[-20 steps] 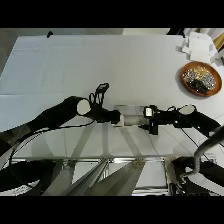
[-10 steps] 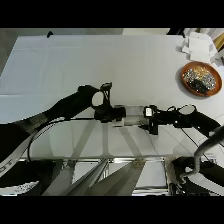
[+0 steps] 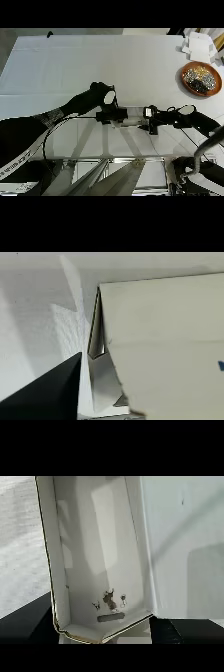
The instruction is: Fold the box and place the chain.
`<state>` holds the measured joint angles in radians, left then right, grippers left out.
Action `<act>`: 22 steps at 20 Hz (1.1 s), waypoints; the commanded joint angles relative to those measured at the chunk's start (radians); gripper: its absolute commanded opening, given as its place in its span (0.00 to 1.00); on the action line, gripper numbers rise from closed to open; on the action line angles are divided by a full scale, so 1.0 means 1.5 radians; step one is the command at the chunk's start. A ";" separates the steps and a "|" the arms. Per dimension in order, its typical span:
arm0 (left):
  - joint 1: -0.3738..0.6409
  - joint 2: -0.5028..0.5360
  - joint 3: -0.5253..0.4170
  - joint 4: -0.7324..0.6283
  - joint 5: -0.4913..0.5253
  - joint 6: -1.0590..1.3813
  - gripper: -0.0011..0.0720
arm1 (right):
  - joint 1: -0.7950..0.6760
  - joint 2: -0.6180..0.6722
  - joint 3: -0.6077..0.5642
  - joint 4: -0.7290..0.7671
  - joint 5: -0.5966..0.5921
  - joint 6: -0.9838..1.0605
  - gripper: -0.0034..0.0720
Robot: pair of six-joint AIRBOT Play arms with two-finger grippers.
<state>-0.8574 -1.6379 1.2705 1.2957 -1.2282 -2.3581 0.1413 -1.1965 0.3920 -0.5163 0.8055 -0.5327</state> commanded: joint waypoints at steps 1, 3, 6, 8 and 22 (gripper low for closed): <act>-0.008 -0.004 0.004 0.035 0.021 -0.019 0.37 | 0.000 0.000 0.001 -0.002 -0.003 0.001 0.58; -0.017 -0.004 0.004 0.046 0.028 -0.019 0.36 | 0.000 0.000 0.001 -0.002 -0.003 0.001 0.58; -0.029 -0.005 0.004 0.055 0.037 -0.020 0.36 | 0.000 0.000 0.001 -0.002 -0.003 0.000 0.58; -0.039 -0.008 0.004 0.067 0.036 -0.024 0.36 | 0.000 0.000 0.001 -0.002 -0.003 0.001 0.58; -0.053 -0.021 0.004 0.064 0.035 -0.049 0.16 | 0.000 0.000 0.001 -0.002 -0.003 0.001 0.58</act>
<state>-0.9356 -1.6688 1.2758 1.3949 -1.1767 -2.4310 0.1410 -1.1965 0.3920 -0.5201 0.8005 -0.5343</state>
